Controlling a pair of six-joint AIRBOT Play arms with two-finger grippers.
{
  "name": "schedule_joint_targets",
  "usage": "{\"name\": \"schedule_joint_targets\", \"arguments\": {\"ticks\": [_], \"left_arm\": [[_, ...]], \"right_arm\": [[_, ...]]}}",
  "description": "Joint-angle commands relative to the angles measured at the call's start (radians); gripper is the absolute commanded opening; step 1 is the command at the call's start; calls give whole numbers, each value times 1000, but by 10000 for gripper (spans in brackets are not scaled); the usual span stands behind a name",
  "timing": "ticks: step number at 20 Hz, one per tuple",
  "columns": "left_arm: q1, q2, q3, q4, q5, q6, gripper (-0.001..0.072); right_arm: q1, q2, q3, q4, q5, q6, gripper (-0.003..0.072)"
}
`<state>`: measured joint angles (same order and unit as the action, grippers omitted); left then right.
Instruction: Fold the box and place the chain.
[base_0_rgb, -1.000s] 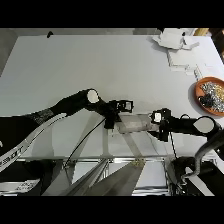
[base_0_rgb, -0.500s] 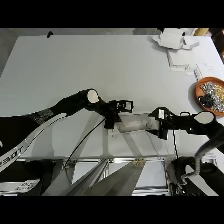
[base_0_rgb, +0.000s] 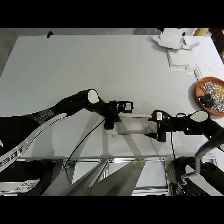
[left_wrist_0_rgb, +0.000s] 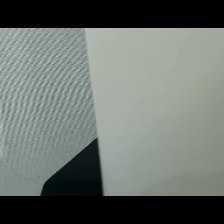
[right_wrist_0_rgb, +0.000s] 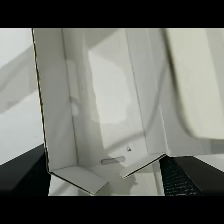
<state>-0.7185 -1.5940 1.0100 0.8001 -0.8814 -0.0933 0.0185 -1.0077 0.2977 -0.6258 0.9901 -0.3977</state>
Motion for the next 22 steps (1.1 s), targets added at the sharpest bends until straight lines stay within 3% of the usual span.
{"name": "schedule_joint_targets", "arguments": {"ticks": [1,12,14,22], "left_arm": [[0,1,1,-6,2,-1,21],[0,1,1,-6,2,-1,21],[0,1,1,-6,2,-1,21],[0,1,1,-6,2,-1,21]], "right_arm": [[8,-20,-4,-5,-10,-4,653],[25,-79,-4,0,-68,-41,645],[25,-79,-4,6,-67,-57,576],[55,-90,-4,27,-69,-83,573]]}}
